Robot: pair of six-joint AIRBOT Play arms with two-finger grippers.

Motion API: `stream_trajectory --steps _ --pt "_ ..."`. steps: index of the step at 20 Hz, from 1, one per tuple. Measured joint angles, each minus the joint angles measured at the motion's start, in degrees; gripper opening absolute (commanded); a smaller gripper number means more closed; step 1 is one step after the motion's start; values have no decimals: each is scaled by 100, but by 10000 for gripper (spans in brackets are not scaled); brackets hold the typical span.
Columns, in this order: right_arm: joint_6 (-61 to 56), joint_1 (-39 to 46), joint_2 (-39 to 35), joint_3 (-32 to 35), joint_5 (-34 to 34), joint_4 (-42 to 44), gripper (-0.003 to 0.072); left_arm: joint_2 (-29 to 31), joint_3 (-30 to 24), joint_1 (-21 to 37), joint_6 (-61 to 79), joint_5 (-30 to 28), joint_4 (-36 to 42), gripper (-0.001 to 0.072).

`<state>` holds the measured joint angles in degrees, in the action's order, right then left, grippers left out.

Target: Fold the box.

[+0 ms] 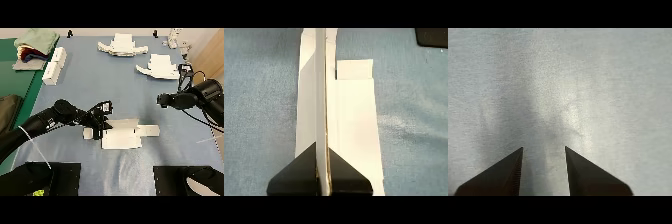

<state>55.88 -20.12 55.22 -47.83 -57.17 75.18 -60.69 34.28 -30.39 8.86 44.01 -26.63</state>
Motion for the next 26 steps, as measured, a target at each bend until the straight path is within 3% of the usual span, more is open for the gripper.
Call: stream_trajectory --steps 5,12,17,23,25,26 --pt "-37 0 0 -4 -138 72 405 -203 208 79 50 13 -13 11" --pt "-37 0 9 -4 -190 164 405 -1012 994 457 -234 1115 -15 12" --pt "-37 0 9 -4 -201 203 405 -1453 1113 496 -643 1316 -136 12" --pt "-37 0 9 -4 -205 289 401 -1567 1139 518 -964 1384 -162 13" --pt "-35 0 9 -4 -208 339 105 -1578 1141 514 -999 1386 -177 12" --pt "7 0 9 -4 -236 402 15 -1578 1141 514 -1005 1384 -181 13"
